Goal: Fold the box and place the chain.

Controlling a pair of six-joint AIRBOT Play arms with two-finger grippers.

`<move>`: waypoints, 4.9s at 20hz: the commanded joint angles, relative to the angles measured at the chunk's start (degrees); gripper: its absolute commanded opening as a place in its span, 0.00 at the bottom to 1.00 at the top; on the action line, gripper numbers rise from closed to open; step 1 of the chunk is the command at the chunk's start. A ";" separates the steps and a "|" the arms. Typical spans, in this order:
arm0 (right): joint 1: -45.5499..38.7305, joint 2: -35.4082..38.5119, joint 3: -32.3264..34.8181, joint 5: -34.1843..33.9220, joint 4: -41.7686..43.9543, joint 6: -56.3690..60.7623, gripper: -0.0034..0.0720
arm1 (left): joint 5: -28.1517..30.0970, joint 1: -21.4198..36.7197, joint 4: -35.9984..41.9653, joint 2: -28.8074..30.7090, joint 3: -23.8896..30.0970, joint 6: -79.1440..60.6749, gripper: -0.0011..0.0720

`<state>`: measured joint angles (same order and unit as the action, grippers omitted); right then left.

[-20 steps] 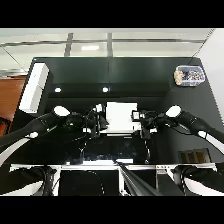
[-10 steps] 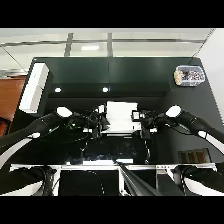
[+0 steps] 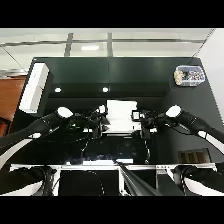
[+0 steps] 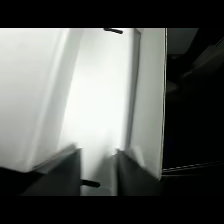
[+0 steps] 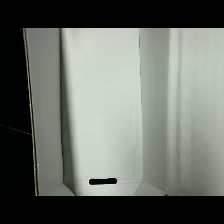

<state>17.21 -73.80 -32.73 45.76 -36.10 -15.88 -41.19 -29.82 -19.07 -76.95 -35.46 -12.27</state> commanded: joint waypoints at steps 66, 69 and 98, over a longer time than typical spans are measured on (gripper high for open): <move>0.07 0.00 0.02 0.04 -0.07 0.02 0.60 | -30.05 23.50 -3.89 -9.75 -3.28 56.50 0.25; 0.07 0.00 0.02 0.04 -0.07 0.00 0.60 | -33.57 23.47 -2.67 -9.77 -4.46 56.63 0.74; 0.07 0.00 0.02 0.02 -0.07 0.00 0.60 | -21.11 -4.39 -42.25 -6.88 -24.98 110.33 0.67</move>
<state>17.21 -73.80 -32.73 45.78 -36.16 -15.90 -64.25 -32.05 -54.81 -83.85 -59.35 91.74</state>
